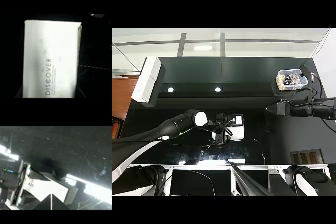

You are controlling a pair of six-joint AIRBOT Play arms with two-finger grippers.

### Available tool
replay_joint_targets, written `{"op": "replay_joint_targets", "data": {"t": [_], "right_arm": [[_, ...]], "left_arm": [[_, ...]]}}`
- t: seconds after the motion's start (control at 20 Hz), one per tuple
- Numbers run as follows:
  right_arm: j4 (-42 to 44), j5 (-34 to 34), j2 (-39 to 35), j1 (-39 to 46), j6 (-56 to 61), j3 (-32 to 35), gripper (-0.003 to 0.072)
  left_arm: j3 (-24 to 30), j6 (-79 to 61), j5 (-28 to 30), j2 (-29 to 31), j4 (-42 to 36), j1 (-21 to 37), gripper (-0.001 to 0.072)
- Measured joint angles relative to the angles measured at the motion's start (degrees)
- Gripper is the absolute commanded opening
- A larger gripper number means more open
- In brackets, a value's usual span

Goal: Fold the box and place the chain.

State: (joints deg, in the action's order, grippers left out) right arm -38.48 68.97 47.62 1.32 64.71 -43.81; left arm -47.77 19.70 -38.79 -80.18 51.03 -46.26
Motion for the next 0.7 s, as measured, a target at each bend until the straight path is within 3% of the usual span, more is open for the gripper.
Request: {"op": "replay_joint_targets", "data": {"t": [0.15, 0.35, 0.55, 0.7], "right_arm": [[0.00, 0.02, 0.00, 0.00, 0.00, 0.00, 0.0017], [0.02, 0.22, 0.00, 0.00, 0.00, 0.00, 0.0017], [0.02, 0.35, 0.00, 0.00, -0.02, 0.00, 0.0018], [0.00, 0.28, 0.00, 0.00, -0.07, 0.00, 0.0018]], "left_arm": [[0.11, 1.55, -4.52, 1.01, 2.93, 1.95, 0.0328], [0.72, 16.13, -12.87, 5.49, 12.98, 10.97, 0.0328], [2.29, 34.45, -22.97, 11.50, 24.85, 28.50, 0.0328], [3.69, 44.15, -27.52, 15.69, 29.16, 45.97, 0.0328]]}}
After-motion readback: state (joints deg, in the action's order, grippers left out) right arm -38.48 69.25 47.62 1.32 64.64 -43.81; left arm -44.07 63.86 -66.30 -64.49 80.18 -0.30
